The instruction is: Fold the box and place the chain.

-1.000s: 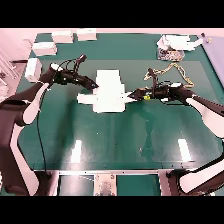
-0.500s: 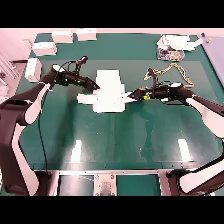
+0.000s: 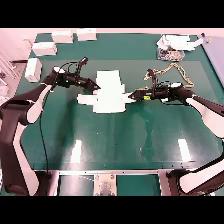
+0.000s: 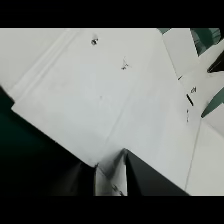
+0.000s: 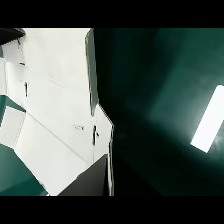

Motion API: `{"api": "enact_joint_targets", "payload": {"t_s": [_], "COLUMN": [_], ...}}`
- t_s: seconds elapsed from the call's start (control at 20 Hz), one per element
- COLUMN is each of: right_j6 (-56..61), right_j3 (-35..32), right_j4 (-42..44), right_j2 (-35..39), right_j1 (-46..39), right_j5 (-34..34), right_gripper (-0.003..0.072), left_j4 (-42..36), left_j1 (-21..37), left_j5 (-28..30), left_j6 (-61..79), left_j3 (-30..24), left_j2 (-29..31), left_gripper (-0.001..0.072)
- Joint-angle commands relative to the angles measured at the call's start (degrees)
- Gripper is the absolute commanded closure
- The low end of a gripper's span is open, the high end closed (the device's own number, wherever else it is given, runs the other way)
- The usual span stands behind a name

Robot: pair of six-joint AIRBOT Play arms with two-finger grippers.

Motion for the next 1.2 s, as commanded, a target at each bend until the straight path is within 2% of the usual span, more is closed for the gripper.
{"api": "enact_joint_targets", "payload": {"t_s": [0.0,0.1,0.15,0.25,0.3,0.4,0.65,0.85,1.05,1.15], "right_j6": [0.0,0.0,0.0,-0.04,-0.42,-0.48,-1.62,-2.58,-4.85,-5.55], "right_j3": [-0.02,-0.02,-0.02,-0.02,-0.02,-0.02,0.02,0.04,0.09,0.09], "right_j4": [-0.26,-0.26,-0.26,-0.26,-0.22,-0.22,-0.04,1.62,6.23,7.93], "right_j2": [-0.04,-0.04,-0.04,-0.04,-0.04,-0.04,-0.04,-0.02,0.0,-0.02], "right_j1": [0.0,-0.02,-0.02,-0.02,-0.02,-0.02,-0.09,-1.46,-3.78,-5.09], "right_j5": [-0.04,-0.04,-0.04,-0.04,-0.04,-0.04,-0.02,0.15,0.22,0.22], "right_gripper": [0.0681,0.0681,0.0681,0.0681,0.0681,0.068,0.0679,0.0678,0.0672,0.0549], "left_j4": [-0.72,-0.9,-1.14,-1.81,-2.03,-2.29,-4.44,-4.48,-4.39,-4.28], "left_j1": [0.0,0.0,0.0,0.0,0.0,0.0,0.02,0.07,0.07,0.07], "left_j5": [-1.25,-1.75,-2.58,-4.52,-5.51,-7.39,-11.67,-11.91,-11.06,-10.97], "left_j6": [3.63,5.86,7.54,10.32,11.43,15.08,28.17,37.42,40.74,41.88], "left_j3": [0.02,0.02,0.02,0.02,0.02,0.02,-0.46,-0.46,-0.46,-0.46], "left_j2": [-0.2,-0.2,-0.22,-0.22,-0.22,-0.22,-0.22,-0.22,-0.22,-0.22], "left_gripper": [0.052,0.0524,0.0563,0.0592,0.0661,0.0688,0.0691,0.0693,0.0694,0.0694]}}
